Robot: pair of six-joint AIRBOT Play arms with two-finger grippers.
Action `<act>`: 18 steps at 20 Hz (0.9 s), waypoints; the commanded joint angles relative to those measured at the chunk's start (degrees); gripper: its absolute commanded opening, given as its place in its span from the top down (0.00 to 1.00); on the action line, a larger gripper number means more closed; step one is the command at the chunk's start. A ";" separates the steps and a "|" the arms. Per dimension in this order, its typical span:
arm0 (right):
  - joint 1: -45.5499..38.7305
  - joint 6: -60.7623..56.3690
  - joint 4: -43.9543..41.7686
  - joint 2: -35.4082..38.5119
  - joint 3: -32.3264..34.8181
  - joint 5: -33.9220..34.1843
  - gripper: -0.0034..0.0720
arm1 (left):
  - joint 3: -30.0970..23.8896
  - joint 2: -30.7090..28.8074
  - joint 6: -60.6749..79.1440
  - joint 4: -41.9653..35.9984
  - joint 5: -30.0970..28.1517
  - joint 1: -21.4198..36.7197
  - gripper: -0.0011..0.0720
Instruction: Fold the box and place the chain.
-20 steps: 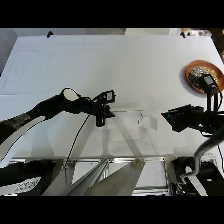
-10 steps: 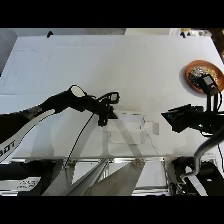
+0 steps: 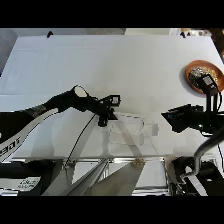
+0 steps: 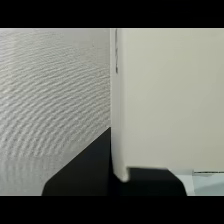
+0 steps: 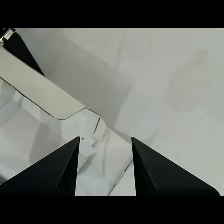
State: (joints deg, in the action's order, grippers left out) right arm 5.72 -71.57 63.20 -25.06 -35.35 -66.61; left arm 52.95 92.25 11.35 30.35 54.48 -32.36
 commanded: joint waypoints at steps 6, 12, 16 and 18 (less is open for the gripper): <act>0.04 0.04 -0.02 0.04 0.02 0.00 0.48 | 0.07 0.07 -1.53 -6.91 -6.32 -0.02 0.98; 0.04 0.04 0.00 0.04 0.02 -0.02 0.48 | 0.04 0.07 -4.11 -5.62 -6.73 -0.02 0.98; 0.04 0.04 0.00 0.04 0.02 0.00 0.48 | 0.04 0.07 -4.15 -4.07 -5.66 -0.02 0.98; 0.04 0.04 0.00 0.04 0.02 0.00 0.48 | 0.07 0.07 -5.42 -2.25 -4.94 -0.02 0.98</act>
